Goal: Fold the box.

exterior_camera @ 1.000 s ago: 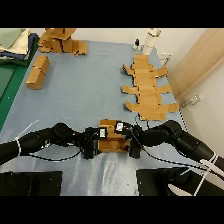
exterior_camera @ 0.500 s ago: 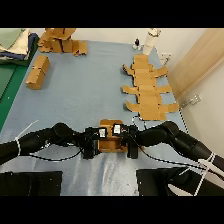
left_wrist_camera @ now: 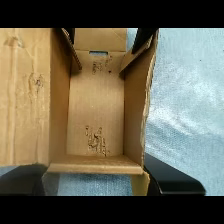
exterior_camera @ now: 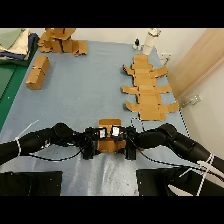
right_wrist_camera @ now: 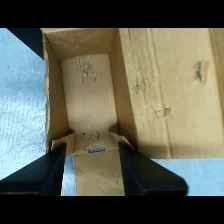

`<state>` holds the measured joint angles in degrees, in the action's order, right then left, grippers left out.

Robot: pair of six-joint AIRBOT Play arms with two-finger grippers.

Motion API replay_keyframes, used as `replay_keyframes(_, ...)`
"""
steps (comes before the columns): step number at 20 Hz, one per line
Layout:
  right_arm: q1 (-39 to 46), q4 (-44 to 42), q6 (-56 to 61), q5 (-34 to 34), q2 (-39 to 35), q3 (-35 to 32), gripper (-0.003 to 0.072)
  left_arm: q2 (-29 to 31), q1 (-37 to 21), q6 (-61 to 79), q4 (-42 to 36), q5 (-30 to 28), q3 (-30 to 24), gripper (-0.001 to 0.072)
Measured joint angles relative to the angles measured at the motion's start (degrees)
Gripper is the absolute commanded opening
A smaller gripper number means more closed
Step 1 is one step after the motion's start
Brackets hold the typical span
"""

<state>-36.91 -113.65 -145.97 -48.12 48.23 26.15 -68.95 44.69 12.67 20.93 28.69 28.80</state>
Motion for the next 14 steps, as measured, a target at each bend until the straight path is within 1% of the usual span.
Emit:
replay_keyframes(5,-0.02,0.55,1.22,-0.28,-0.04,-0.66,0.0537,0.00,0.00,-0.02,-0.07,0.02,0.00,0.0511)
replay_keyframes(7,0.13,3.10,5.35,-2.38,-0.26,-0.46,0.0371,0.02,0.02,0.00,-0.09,0.24,0.00,0.0512)
replay_keyframes(8,0.28,4.66,8.57,-3.72,-0.50,-0.17,0.0328,0.00,0.04,-0.02,-0.17,0.28,0.00,0.0511)
replay_keyframes(9,0.52,6.27,12.46,-5.57,-0.98,0.26,0.0325,0.00,0.04,-0.17,-0.26,-0.02,0.00,0.0511)
replay_keyframes(10,0.74,7.89,16.33,-8.13,-1.68,0.72,0.0225,0.02,0.02,-0.26,-0.46,-0.55,0.02,0.0511)
replay_keyframes(11,1.07,8.79,20.20,-9.29,-2.64,1.29,0.0105,0.00,-0.02,-0.24,-0.33,-0.42,0.02,0.0511)
replay_keyframes(12,1.51,10.05,24.55,-10.60,-4.07,1.73,0.0032,0.02,0.00,-0.22,-0.31,-0.17,0.02,0.0512)
replay_keyframes(13,1.97,11.02,28.76,-12.09,-5.62,1.99,0.0005,0.00,-0.02,-0.22,-0.28,-0.15,0.02,0.0511)
replay_keyframes(14,2.67,11.85,34.01,-12.63,-7.52,2.23,0.0005,0.00,-0.02,-0.22,-0.22,-0.17,0.02,0.0512)
